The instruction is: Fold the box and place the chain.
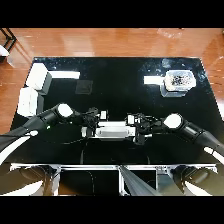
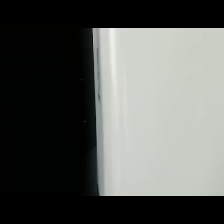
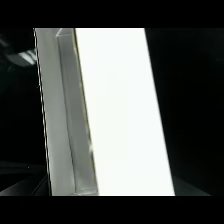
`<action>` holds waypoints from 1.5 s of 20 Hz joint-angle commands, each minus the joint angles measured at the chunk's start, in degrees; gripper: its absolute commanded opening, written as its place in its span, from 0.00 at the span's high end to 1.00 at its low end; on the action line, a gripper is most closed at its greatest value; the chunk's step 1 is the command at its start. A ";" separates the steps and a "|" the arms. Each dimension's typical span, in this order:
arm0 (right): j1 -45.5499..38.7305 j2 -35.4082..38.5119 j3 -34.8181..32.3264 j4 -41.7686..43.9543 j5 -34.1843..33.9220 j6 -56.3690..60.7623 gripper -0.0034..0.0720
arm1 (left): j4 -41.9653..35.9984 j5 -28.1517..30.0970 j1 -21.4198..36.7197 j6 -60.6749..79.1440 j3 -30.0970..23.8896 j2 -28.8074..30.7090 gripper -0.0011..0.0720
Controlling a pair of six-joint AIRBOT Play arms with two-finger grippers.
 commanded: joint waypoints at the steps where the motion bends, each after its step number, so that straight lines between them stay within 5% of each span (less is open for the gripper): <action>1: 0.00 -2.08 0.04 1.16 0.44 -3.72 0.02 | 0.02 0.11 -0.02 -0.15 0.00 0.00 0.96; 30: -3.67 -5.31 -2.27 5.01 0.59 -11.13 0.02 | 0.17 0.13 -0.02 -1.44 0.00 0.00 0.96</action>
